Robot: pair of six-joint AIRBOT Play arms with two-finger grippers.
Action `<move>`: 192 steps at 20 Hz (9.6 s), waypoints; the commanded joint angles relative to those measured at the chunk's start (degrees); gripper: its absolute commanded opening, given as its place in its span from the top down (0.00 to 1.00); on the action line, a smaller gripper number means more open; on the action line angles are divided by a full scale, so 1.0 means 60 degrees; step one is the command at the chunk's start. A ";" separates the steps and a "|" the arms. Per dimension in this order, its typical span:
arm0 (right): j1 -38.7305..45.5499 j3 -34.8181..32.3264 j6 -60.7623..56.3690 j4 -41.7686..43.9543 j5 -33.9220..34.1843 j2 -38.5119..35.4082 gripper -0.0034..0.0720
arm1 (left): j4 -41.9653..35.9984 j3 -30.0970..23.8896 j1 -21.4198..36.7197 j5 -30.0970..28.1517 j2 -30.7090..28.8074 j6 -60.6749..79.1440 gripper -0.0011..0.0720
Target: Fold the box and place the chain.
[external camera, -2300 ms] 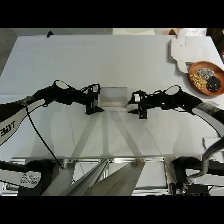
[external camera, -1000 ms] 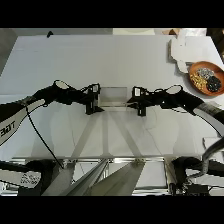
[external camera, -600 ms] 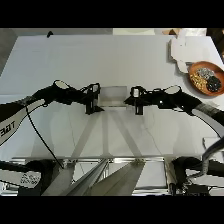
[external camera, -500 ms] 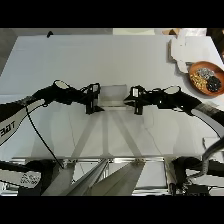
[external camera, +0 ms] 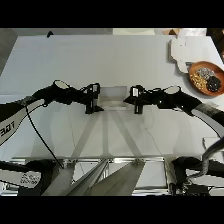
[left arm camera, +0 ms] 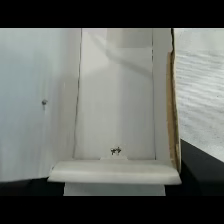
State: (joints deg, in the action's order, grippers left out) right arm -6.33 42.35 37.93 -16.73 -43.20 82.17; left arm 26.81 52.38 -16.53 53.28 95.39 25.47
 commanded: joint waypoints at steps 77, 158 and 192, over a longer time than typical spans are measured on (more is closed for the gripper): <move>-0.2193 0.1388 -2.2363 -0.9442 0.1282 -0.0845 0.42 | 0.0000 -0.0004 0.0000 0.0011 -0.0007 0.0000 0.60; -0.0015 0.4102 -2.4363 -1.2018 -0.3872 -0.2761 0.27 | 0.0000 -0.0004 0.0000 0.0011 -0.0007 0.0000 0.60; 0.6535 0.5625 -2.2720 -1.1307 0.0102 0.2947 0.94 | 0.0000 -0.0004 0.0000 0.0015 -0.0007 0.0000 0.60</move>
State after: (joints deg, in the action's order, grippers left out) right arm 32.99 76.05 -98.52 -86.85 -40.84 100.09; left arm 26.81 52.36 -16.56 53.39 95.37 25.45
